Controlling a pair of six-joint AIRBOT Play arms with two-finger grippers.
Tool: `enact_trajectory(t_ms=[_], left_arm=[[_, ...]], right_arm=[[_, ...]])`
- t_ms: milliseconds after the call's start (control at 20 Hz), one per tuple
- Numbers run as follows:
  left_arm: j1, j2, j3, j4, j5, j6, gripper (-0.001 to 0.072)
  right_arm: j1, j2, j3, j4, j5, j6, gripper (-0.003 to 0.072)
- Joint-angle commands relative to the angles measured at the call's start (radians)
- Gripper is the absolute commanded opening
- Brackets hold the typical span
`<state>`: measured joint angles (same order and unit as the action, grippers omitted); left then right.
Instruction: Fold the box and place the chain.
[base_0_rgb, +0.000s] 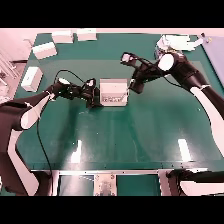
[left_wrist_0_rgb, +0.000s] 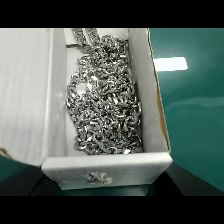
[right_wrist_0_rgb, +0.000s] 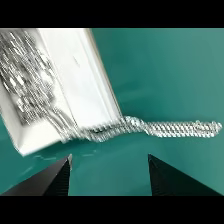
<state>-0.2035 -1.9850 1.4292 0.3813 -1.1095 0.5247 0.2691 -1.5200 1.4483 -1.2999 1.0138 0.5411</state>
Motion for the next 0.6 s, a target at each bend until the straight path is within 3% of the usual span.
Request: enact_trajectory(t_ms=[0,250,500,550], left_arm=[[0.001,0.001,0.000,0.000,0.000,0.000,0.0468],[0.001,0.001,0.000,0.000,0.000,0.000,0.0468],[0.001,0.001,0.000,0.000,0.000,0.000,0.0467],[0.001,0.001,0.000,0.000,0.000,0.000,0.0468]], right_arm=[[-0.130,-0.024,-0.050,0.125,0.000,-0.338,0.0545],[-0.202,-0.168,-0.074,0.439,0.000,-0.762,0.0539],[-0.180,-0.285,-0.074,0.539,0.000,-0.952,0.0529],[-0.173,-0.292,-0.074,0.543,0.001,-0.965,0.0495]])
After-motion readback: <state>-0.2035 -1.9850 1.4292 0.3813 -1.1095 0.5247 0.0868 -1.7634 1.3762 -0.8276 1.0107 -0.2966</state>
